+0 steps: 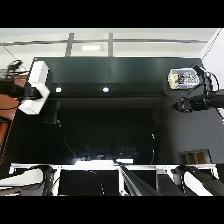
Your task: Fold the box and place the chain.
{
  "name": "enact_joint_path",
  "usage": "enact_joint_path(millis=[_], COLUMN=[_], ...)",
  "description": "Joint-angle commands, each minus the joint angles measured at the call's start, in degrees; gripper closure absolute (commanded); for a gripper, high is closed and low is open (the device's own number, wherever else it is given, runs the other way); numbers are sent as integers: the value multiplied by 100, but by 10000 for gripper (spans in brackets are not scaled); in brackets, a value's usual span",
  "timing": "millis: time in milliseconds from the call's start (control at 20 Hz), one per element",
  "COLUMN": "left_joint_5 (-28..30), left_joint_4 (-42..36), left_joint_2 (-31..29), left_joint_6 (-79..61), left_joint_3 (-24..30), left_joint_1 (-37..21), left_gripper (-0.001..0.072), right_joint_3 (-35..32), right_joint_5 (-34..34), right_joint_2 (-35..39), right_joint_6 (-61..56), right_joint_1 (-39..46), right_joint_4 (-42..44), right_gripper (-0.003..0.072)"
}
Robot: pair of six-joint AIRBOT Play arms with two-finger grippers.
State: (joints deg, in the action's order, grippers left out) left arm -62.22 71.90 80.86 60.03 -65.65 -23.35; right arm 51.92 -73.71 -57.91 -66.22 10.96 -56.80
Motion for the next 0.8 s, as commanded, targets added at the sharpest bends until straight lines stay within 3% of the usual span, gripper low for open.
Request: enact_joint_path(millis=[0,200,600,650,750], left_joint_5=[938,1843,1912,2035,2120], left_joint_4=[24,-212,-227,-229,-162], left_joint_2=[129,354,1121,1139,1113], left_joint_6=[85,-350,-474,-450,-433], left_joint_3=[-13,-24,-396,-431,-553], left_joint_1=[-750,-654,44,101,151], left_gripper=[435,435,427,344,-4], right_joint_3=[2,2,2,2,2], right_joint_5=[221,378,369,367,367], right_joint_2=[0,-4,-4,-4,-4], right_joint_6=[-9,-107,-109,-109,-111], right_joint_1=[-2,-2,-13,-13,-13], right_joint_4=[284,282,284,282,284], right_gripper=[670,670,670,669,670])
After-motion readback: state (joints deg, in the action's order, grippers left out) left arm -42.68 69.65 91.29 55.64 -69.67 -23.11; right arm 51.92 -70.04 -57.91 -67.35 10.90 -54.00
